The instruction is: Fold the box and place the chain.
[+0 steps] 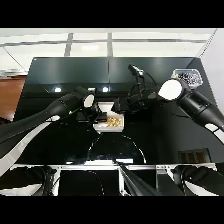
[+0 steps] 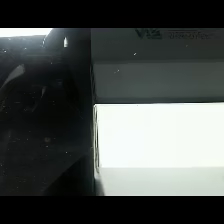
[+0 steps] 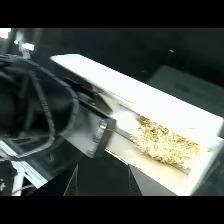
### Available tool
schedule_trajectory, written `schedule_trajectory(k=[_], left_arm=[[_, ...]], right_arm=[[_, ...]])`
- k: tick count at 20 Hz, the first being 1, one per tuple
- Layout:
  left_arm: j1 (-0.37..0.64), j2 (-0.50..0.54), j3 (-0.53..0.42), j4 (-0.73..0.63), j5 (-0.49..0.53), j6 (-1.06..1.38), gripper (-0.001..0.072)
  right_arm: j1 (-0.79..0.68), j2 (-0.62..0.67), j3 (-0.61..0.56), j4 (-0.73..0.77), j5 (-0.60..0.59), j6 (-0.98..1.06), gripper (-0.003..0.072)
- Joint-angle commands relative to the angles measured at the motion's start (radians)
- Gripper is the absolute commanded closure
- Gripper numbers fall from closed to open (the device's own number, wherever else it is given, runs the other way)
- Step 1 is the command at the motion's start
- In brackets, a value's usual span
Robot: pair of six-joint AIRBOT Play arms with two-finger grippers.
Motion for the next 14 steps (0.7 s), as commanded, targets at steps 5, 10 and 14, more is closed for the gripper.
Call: schedule_trajectory(k=[5,10,14], left_arm=[[0.0,0.0,0.001,0.004,0.002,0.001,0.0686],[0.0,0.014,0.029,-0.002,-0.062,0.022,0.0222],[0.0,0.158,0.056,0.043,-0.075,0.098,0.015]], right_arm=[[-0.2,0.146,-0.002,-0.309,0.255,0.026,0.0315],[-0.226,0.175,-0.005,-0.331,0.275,0.026,0.0315],[-0.226,0.175,-0.008,-0.33,0.276,0.025,0.0314]])
